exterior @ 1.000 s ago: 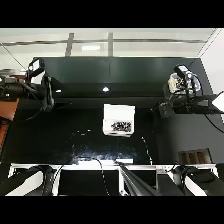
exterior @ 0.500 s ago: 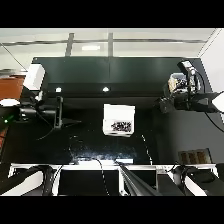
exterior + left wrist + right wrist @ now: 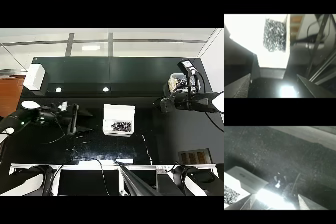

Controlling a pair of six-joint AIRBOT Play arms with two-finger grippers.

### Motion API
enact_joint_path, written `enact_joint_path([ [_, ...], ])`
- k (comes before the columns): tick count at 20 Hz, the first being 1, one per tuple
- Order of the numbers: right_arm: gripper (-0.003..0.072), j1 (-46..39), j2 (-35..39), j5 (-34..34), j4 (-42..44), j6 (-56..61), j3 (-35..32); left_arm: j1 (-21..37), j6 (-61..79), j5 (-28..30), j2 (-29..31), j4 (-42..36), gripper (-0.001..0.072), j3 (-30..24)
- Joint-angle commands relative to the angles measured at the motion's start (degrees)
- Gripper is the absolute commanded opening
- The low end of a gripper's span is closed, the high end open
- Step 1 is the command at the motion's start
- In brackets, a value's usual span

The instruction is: Fold the box and place the chain.

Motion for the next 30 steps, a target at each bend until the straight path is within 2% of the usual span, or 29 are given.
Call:
enact_joint_path([
  [1, 0.0705, 0.00, 0.00, -0.59, -0.46, -0.07, 0.00, -4.39, 1.01, 5.66, -2.38, 1.01, 0.0704, 0.48],
  [4, 0.0705, 0.00, 0.00, -0.90, -0.46, -1.92, 0.00, -5.95, 0.22, 4.17, -3.39, 1.27, 0.0705, 1.68],
  [7, 0.0705, 0.00, 0.00, -0.90, -0.46, -2.40, 0.00, -6.73, -5.44, 5.42, -3.67, 1.33, 0.0704, 2.27],
  [10, 0.0705, 0.00, 0.00, -0.92, -0.44, -2.40, 0.00, -7.78, -11.04, 6.60, -3.67, 4.59, 0.0704, 3.78],
  [13, 0.0705, 0.00, 0.00, -0.92, -0.46, -2.40, 0.00, -9.40, -10.91, 9.31, -3.69, 4.92, 0.0702, 4.15],
  [19, 0.0705, 0.00, 0.00, -0.92, -0.44, -2.40, 0.00, -11.67, -10.86, 9.51, -4.02, 4.85, 0.0693, 4.15],
  [30, 0.0705, 0.00, 0.00, -0.85, -0.44, -2.40, 0.00, -11.89, -11.34, 9.01, -3.34, 4.92, 0.0693, 4.17],
])
